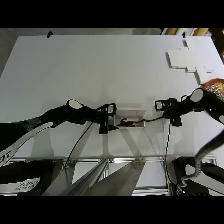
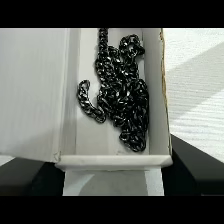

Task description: Fold the box and place the chain.

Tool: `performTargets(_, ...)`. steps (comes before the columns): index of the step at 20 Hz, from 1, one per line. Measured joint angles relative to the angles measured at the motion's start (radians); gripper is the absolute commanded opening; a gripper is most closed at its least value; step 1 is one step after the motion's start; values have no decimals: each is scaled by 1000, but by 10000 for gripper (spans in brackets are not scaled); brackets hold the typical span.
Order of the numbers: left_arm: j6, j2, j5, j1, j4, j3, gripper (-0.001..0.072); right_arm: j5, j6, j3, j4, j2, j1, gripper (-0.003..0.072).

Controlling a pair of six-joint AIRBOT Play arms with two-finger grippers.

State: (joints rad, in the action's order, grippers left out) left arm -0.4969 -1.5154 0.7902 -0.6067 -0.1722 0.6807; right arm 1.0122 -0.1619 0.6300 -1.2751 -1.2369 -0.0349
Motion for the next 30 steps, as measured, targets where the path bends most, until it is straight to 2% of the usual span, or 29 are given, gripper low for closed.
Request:
performTargets(5, 0, 0, 0, 0, 0, 0, 109, 31, 4, -2, 35, 135, 0, 20)
performTargets(9, 0, 0, 0, 0, 0, 0, 109, 66, 5, -2, 253, 282, 14, 20)
performTargets(13, 0, 0, 0, 0, 0, 0, 109, 102, 5, -2, 463, 378, 134, 21)
performTargets(15, 0, 0, 0, 0, 0, 0, 109, 81, 5, -2, 521, 398, 231, 20)
performTargets(19, 0, 0, 0, 0, 0, 0, 109, -33, 6, -2, 575, 402, 415, 20)
performTargets(24, 0, 0, 0, 0, 0, 0, 109, -111, 7, -2, 587, 347, 517, 22)
performTargets(25, 0, 0, 0, 0, 0, 0, 109, -120, 7, -2, 584, 334, 524, 41)
performTargets(26, 0, 0, 0, 0, 0, 0, 109, -125, 7, -2, 577, 325, 529, 163)
performTargets(27, 0, 0, 0, 0, 0, 0, 109, -130, 8, -2, 574, 320, 534, 239)
performTargets(30, 0, 0, 0, 0, 0, 0, 109, -167, 18, -2, 563, 332, 538, 243)
